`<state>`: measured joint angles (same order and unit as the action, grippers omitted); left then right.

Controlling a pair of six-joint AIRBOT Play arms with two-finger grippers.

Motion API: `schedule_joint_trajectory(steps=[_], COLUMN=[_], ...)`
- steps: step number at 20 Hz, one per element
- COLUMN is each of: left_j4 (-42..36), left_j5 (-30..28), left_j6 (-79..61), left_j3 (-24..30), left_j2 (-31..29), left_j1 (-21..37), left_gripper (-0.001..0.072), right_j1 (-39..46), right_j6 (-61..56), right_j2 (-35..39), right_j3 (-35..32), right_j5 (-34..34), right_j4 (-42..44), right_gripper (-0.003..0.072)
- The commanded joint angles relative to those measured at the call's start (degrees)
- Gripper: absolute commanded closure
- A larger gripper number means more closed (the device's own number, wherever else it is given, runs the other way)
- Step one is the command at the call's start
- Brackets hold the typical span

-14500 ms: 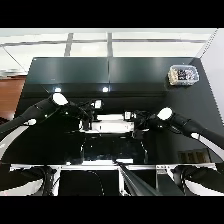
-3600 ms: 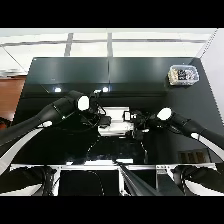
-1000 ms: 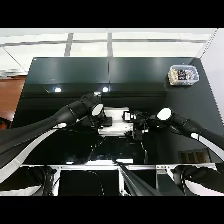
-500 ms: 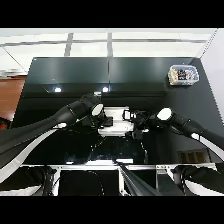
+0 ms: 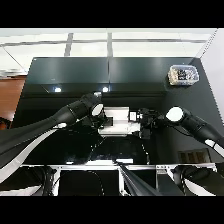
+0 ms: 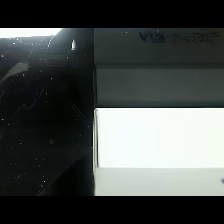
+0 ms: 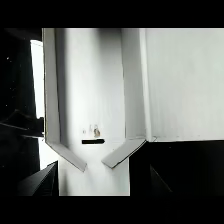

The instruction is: Fold the box and place the chain.

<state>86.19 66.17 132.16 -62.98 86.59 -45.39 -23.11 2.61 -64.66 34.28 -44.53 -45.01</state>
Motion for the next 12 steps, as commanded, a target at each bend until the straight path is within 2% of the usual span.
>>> schedule_joint_trajectory(steps=[1, 2, 4, 9, 12], left_j4=[0.11, 0.09, 0.11, 0.09, 0.09], left_j5=[-0.11, -0.11, -0.11, -0.17, -0.17], left_j6=[0.04, 0.07, 0.04, 0.07, 0.07], left_j3=[-0.04, -0.04, -0.04, -0.04, -0.04], left_j2=[0.00, 0.00, 0.00, 0.00, 0.00], left_j1=[0.04, 0.02, 0.02, 0.02, 0.02], left_gripper=[0.0682, 0.0682, 0.0682, 0.0682, 0.0682], right_j1=[0.04, -0.17, -0.81, -4.90, -6.69], right_j6=[-0.04, 0.72, 1.90, 2.16, 2.14], right_j2=[0.15, -0.17, -0.83, -2.89, -4.39], right_j3=[0.04, -0.04, -0.11, -0.11, -0.11], right_j5=[-1.79, -1.88, -0.74, 6.10, 7.28], right_j4=[-1.33, -0.52, 0.79, 9.53, 10.95], right_gripper=[0.0260, 0.0272, 0.0507, 0.0508, 0.0507])
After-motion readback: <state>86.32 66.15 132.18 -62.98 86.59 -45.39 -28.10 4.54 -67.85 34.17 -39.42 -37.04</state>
